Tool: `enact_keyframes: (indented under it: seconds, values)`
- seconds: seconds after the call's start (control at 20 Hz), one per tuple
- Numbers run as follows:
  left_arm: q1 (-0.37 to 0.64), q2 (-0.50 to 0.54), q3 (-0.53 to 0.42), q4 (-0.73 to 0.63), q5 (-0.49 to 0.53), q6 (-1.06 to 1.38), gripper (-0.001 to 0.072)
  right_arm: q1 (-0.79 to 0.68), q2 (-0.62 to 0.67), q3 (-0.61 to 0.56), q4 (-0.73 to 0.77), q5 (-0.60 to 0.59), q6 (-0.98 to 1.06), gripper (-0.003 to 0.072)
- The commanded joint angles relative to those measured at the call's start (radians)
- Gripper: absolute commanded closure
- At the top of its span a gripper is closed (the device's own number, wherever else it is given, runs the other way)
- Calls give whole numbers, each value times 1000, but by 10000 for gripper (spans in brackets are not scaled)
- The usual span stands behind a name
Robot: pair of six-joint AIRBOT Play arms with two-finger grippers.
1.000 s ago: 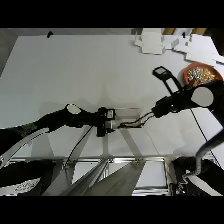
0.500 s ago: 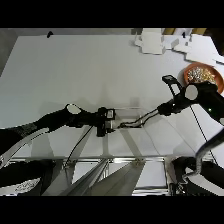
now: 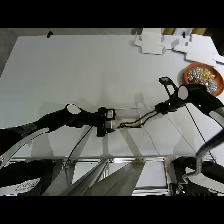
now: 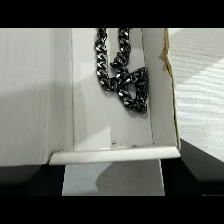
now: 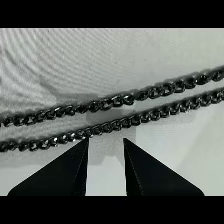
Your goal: Fold the box and place the chain.
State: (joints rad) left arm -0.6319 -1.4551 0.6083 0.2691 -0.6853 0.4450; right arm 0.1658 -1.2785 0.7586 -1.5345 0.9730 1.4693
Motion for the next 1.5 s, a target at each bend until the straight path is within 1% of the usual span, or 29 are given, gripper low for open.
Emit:
enact_keyframes:
  seconds: [0.0, 0.35, 0.4, 0.5, 0.55, 0.6, 0.7, 0.85, 1.1, 1.3, 1.35, 1.4, 1.45]
  values:
    - [1, 1, 0, 0, 0, 0, 501, -1, -16, 0, -7, -35, 0, 439]
    - [1, 1, 0, 0, 0, 0, 501, -2, -23, -1, -8, -26, 24, 450]
    - [1, 1, 0, 0, 0, 0, 501, -2, -27, -1, -8, -24, 25, 463]
    - [1, 1, 0, 0, 0, 0, 501, -2, -43, -1, -8, -20, 39, 515]
    - [1, 1, 0, 0, 0, 0, 501, -2, -50, -1, -9, -16, 43, 556]
    - [1, 1, 0, 0, 0, 0, 501, -2, -49, -1, -9, -9, 42, 645]
    - [1, 1, 0, 0, 0, 0, 501, -2, -47, -1, -14, 21, 42, 672]
    - [1, 1, 0, 0, 0, 0, 501, -2, -9, -1, -17, 55, 41, 672]
    - [1, 1, 0, 0, 0, 0, 501, -2, 126, -1, -21, 74, 42, 673]
    - [1, 1, 0, 0, 0, 0, 501, -2, 173, -1, -21, 89, 41, 672]
    - [1, 1, 0, 0, 0, 0, 501, -2, 173, -1, -21, 85, 42, 662]
    - [1, 1, 0, 0, 0, 0, 501, -2, 171, -1, -21, 78, 42, 548]
    - [1, 1, 0, 0, 0, 0, 501, -2, 169, -1, -23, 63, 42, 482]
